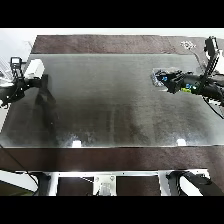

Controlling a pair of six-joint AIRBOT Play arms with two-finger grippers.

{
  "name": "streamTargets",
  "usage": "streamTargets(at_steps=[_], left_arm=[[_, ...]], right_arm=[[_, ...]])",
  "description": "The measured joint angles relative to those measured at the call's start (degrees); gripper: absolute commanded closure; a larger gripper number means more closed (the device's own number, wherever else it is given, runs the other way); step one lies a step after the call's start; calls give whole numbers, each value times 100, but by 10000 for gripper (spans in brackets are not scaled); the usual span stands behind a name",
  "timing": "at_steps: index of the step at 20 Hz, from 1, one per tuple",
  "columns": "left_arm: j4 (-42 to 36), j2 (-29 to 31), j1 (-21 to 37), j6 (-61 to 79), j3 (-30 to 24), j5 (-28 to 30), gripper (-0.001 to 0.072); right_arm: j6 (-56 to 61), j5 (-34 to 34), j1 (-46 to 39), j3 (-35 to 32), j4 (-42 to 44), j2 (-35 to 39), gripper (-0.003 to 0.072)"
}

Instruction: Fold the box and place the chain.

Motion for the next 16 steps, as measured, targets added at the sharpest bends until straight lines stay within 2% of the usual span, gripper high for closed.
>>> streamTargets(at_steps=[4,5,6,9,11,12,13,14,16], left_arm=[[2,-267,7,2,374,-11,685],[4,-348,11,2,431,-11,463],[7,-415,11,4,470,-7,203],[37,-562,11,20,540,26,201],[140,-597,11,44,566,-9,162],[203,-612,11,46,573,-59,115],[267,-634,11,50,570,-127,61],[308,-638,11,63,579,-179,-7],[372,-632,11,61,581,-313,-6]], right_arm=[[20,0,0,0,26,0,678],[35,0,0,0,33,0,643],[44,-2,0,0,48,0,593],[57,0,0,0,127,0,481],[63,0,0,0,153,0,315],[79,0,0,0,164,0,214],[120,0,0,0,168,0,154],[142,0,0,0,170,0,151],[170,0,0,0,177,0,151]])
